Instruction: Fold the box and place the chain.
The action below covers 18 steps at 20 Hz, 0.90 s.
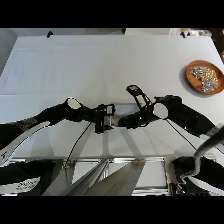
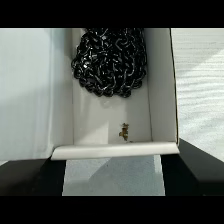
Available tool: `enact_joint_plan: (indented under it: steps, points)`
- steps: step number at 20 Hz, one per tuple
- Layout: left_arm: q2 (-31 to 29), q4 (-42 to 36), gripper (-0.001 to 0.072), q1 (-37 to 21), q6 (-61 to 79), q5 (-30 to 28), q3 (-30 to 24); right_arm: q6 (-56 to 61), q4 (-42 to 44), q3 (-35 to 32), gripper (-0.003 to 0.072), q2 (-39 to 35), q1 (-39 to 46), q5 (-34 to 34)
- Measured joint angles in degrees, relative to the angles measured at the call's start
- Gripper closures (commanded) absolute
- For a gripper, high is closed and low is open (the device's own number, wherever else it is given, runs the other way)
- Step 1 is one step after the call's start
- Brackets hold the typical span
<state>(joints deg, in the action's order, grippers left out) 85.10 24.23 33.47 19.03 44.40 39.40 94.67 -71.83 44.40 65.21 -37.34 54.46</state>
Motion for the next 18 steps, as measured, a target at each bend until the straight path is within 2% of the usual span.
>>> enact_joint_plan:
  steps: [8,9,11,14,16,18]
  points:
    - [0.0,0.0,0.0436,0.0,0.0,0.0,0.0,0.1,-4.3,0.4,0.0453,-14.9,8.9,4.0]
    - [0.0,0.0,0.0436,0.0,0.0,0.0,0.0,0.3,-5.9,0.4,0.0413,-16.0,10.7,5.2]
    - [0.0,0.0,0.0436,0.0,0.0,0.0,0.0,0.8,-9.1,0.3,0.0223,-16.9,13.9,7.4]
    - [0.0,0.0,0.0436,0.0,0.0,0.0,0.0,1.2,-12.5,0.2,0.0222,-15.6,16.7,8.7]
    - [0.0,0.0,0.0436,0.0,0.0,0.0,0.0,1.4,-13.4,0.0,0.0279,-13.4,17.6,7.9]
    - [0.0,0.0,0.0436,0.0,0.0,0.0,0.0,1.9,-14.0,0.0,0.0291,-10.1,18.0,6.6]
